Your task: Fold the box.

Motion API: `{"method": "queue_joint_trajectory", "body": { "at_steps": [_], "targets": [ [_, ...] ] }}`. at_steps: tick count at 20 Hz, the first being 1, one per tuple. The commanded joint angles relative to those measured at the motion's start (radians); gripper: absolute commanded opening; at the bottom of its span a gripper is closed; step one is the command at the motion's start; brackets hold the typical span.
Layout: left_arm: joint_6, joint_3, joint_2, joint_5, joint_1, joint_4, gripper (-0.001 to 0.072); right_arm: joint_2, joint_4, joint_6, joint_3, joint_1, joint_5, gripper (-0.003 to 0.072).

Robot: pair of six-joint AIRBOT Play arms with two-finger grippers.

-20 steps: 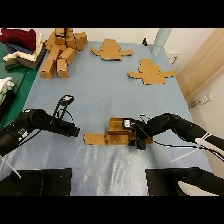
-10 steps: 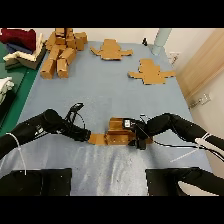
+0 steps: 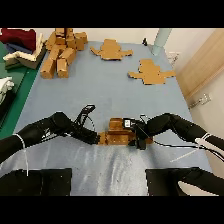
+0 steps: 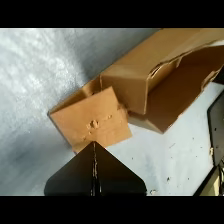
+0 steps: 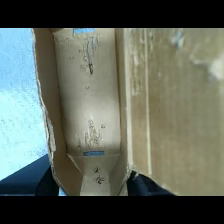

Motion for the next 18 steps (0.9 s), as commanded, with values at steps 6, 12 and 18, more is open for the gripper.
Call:
{"method": "queue_joint_trajectory", "body": {
  "at_steps": [6,12,18],
  "targets": [
    [-0.219,0.073,0.006,-0.073,0.030,0.288,0.0013,0.000,0.000,0.000,0.000,0.001,0.000,0.0456],
    [-0.311,0.073,0.001,-0.082,0.089,0.344,0.0013,0.000,0.000,0.000,0.000,0.001,0.000,0.0456],
    [-0.309,0.073,-0.061,-0.023,-0.012,0.319,0.0013,0.000,0.000,0.000,0.000,0.001,0.000,0.0456]
  ]
}}
